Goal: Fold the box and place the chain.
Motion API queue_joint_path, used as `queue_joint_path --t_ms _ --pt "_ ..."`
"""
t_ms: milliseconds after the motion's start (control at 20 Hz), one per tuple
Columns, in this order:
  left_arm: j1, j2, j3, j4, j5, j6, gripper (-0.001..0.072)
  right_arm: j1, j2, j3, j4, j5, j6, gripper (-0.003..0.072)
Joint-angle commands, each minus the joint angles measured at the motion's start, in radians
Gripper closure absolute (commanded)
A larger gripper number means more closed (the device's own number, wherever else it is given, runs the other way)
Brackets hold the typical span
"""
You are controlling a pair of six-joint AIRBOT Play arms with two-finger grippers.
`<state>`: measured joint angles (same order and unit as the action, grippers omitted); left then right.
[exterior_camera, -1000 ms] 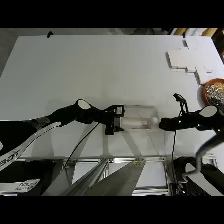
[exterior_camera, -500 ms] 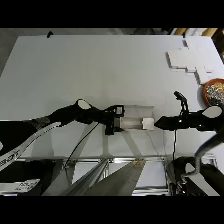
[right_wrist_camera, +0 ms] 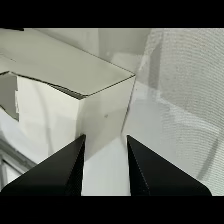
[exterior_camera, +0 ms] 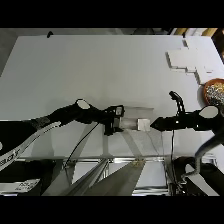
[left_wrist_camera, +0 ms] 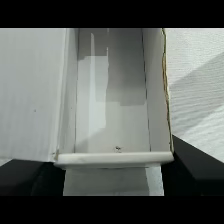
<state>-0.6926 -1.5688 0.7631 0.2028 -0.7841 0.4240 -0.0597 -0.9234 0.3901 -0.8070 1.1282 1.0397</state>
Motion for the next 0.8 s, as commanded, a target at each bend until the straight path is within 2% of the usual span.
queue_joint_path --t_ms 0,350,750 --pt "-0.001 0.000 0.001 -0.005 0.002 -0.002 0.0397 0.011 0.001 0.001 0.012 -0.021 -0.001 0.0362" --pt "-0.001 0.000 0.001 -0.005 0.002 -0.002 0.0397 0.009 0.039 0.034 -0.072 -0.021 0.058 0.0372" --pt "-0.001 0.000 0.001 -0.005 0.002 -0.002 0.0397 0.003 0.059 0.043 -0.071 -0.005 0.059 0.0372"
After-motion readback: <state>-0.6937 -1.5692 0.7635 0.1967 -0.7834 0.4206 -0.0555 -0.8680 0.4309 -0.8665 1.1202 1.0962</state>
